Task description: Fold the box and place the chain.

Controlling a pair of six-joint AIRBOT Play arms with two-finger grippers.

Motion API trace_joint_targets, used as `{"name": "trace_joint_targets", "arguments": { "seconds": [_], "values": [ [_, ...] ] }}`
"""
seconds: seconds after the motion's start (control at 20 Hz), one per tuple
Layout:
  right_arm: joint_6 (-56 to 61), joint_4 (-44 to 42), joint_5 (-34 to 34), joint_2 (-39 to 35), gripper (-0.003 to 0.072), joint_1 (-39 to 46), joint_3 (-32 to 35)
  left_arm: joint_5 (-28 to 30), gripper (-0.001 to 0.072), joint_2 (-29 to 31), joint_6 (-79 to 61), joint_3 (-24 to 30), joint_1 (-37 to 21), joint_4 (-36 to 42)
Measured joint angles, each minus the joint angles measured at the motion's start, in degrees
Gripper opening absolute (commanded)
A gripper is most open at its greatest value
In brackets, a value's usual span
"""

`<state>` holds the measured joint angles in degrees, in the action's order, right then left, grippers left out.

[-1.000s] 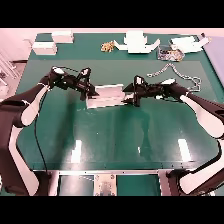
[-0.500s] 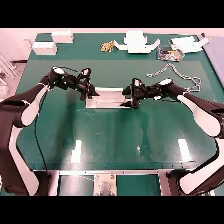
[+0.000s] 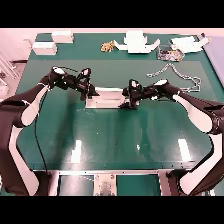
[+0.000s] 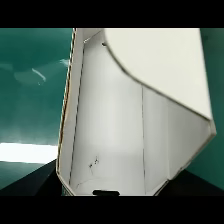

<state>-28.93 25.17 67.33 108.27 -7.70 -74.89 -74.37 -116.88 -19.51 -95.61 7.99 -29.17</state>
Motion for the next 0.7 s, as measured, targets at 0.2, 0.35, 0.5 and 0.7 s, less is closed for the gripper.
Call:
{"name": "trace_joint_targets", "arguments": {
  "seconds": [0.2, 0.35, 0.5, 0.7],
  "values": [
    [0.5, 0.9, 1.0, 1.6, 0.0641, -0.4, -2.2, 0.0, 0.0019, 0.0, 0.0, 0.0, 0.0, 0.0],
    [1.2, 1.4, 1.7, 2.5, 0.0642, -0.7, -3.7, 0.0, 0.0019, 0.0, 0.0, 0.0, 0.0, 0.0],
    [1.8, 2.1, 2.1, 3.3, 0.0641, -1.1, -4.6, 0.0, 0.0019, 0.0, 0.0, 0.0, 0.0, 0.0],
    [2.6, 3.0, 2.3, 3.8, 0.0641, -1.4, -5.2, 0.0, 0.0020, 0.0, 0.0, 0.0, 0.0, 0.0]
  ]
}}
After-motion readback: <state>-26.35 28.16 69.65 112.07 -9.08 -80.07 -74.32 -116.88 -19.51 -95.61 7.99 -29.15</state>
